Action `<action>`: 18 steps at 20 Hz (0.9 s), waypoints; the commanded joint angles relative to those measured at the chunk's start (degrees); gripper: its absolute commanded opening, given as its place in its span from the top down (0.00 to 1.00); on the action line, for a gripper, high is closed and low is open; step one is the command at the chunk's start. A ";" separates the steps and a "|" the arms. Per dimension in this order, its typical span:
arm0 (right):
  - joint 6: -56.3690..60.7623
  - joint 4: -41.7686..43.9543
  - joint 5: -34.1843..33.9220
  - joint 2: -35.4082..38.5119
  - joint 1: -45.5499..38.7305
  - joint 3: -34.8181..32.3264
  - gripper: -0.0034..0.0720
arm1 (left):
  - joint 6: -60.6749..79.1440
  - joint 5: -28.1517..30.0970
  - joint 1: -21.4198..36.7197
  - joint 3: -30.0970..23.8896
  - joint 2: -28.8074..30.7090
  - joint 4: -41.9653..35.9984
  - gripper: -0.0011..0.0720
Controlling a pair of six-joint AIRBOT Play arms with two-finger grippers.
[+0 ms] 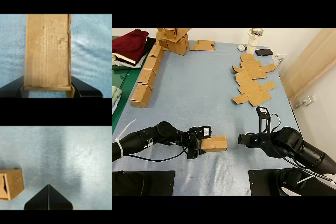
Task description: Fold the box.
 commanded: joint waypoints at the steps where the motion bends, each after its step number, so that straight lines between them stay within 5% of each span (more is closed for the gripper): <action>1: 0.87 1.88 0.00 -2.60 -0.48 0.11 0.95 | 0.00 0.13 0.02 0.04 -0.02 -0.66 0.27; 9: 4.52 0.72 1.88 -4.09 -0.52 0.11 0.95 | -14.93 -0.02 1.60 1.66 2.36 2.91 0.27; 14: 6.40 -3.21 1.11 -4.09 -0.52 0.11 0.95 | -41.81 -1.09 10.54 2.49 13.03 19.08 0.27; 18: 6.38 -6.58 1.11 -4.09 -0.52 0.11 0.95 | -68.41 -12.13 23.02 2.51 21.24 40.37 0.27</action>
